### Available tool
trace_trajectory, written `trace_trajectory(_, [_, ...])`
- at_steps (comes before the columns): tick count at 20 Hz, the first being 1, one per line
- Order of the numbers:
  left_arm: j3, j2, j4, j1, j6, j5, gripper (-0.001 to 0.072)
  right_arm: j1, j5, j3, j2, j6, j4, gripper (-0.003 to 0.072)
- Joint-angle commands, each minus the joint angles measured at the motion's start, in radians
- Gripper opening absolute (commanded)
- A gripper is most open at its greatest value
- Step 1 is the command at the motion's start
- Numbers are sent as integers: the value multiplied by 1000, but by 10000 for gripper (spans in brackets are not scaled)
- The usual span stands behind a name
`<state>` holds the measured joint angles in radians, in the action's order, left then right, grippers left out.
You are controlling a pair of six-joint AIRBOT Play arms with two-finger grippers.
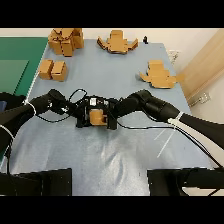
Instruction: Fold the box.
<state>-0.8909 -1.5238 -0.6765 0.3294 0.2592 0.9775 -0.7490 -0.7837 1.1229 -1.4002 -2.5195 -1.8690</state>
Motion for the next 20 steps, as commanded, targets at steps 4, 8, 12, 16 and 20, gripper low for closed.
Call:
trace_trajectory(4, [0,0,0,-1,0,0,176,-63,48,0,9,134,143,288])
trace_trajectory(8, [0,0,0,-1,0,0,176,-63,50,0,9,193,204,197])
trace_trajectory(12, [0,0,0,-1,0,0,176,-63,48,0,9,193,204,68])
trace_trajectory(16, [0,0,0,-1,0,0,176,-63,49,0,14,193,204,28])
trace_trajectory(20, [0,0,0,-1,0,0,175,-63,50,0,35,193,204,28])
